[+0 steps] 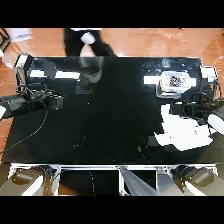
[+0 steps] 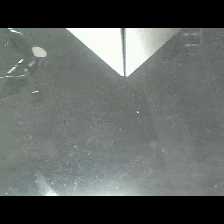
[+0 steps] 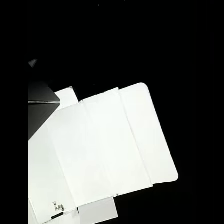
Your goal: Fold the box and place the chain.
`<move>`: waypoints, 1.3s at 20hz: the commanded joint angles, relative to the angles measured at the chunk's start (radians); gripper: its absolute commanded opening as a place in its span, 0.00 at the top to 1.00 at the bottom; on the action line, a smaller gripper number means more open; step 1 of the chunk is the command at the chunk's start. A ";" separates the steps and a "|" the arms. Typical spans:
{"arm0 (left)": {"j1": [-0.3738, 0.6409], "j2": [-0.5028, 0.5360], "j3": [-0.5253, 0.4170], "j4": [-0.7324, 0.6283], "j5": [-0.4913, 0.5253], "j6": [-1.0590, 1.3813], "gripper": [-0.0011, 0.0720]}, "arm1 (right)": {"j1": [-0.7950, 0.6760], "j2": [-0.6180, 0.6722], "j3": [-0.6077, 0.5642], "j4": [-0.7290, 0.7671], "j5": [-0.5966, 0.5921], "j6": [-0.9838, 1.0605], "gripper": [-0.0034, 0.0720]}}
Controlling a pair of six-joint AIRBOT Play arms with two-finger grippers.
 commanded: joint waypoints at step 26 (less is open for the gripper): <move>0.000 -0.023 0.000 -0.057 0.114 0.000 0.96 | -0.007 0.000 0.000 -0.055 -0.147 0.000 0.89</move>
